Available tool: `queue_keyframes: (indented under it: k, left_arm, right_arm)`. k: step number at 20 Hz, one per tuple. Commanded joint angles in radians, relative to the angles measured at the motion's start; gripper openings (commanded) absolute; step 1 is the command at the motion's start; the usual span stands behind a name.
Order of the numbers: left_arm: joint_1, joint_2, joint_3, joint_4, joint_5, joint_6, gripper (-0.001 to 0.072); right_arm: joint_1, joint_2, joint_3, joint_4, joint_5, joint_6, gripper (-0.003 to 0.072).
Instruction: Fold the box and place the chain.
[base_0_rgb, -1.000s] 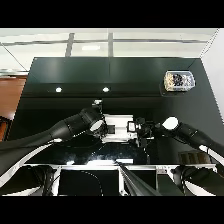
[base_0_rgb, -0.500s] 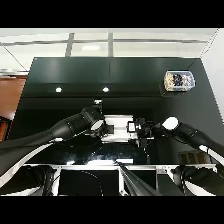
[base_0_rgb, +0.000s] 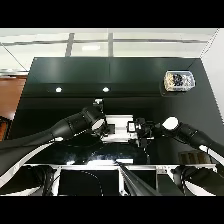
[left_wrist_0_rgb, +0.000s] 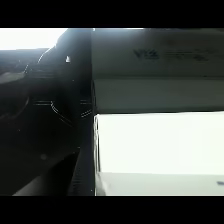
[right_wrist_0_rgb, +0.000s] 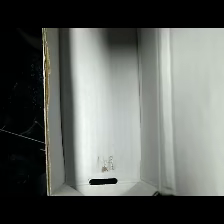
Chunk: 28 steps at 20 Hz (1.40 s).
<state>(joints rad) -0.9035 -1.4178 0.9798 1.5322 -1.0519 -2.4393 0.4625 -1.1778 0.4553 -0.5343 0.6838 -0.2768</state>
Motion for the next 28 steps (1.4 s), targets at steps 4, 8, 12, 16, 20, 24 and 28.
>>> queue_keyframes:
  k: [4,8,12,16,20,24,28]
  left_arm:
    - [-0.001,-0.005,0.005,-0.004,-0.003,0.000,0.0027]
    - [-0.001,-0.005,0.005,-0.004,-0.003,0.000,0.0027]
    - [0.000,-0.005,0.005,0.003,-0.004,0.002,0.0027]
    - [0.000,-0.005,0.005,0.025,-0.004,0.030,0.0027]
    - [0.000,-0.005,0.005,0.027,0.000,0.030,0.0027]
    - [0.000,-0.005,0.005,0.026,0.005,0.030,0.0028]
    - [0.000,-0.005,0.005,0.025,0.030,0.030,0.0029]
  right_arm:
    - [0.001,0.000,-0.001,0.001,0.000,0.000,0.0131]
    - [0.001,0.000,-0.001,0.002,0.000,0.010,0.0157]
    - [-0.005,0.050,0.002,-0.057,-0.013,0.156,0.0645]
    - [-0.008,0.161,0.002,-0.232,0.060,0.214,0.0643]
    - [-0.007,0.159,0.001,-0.238,0.065,0.181,0.0643]
    - [-0.005,0.155,0.001,-0.235,0.070,0.167,0.0642]
    - [-0.004,0.135,0.001,-0.200,0.072,0.165,0.0482]
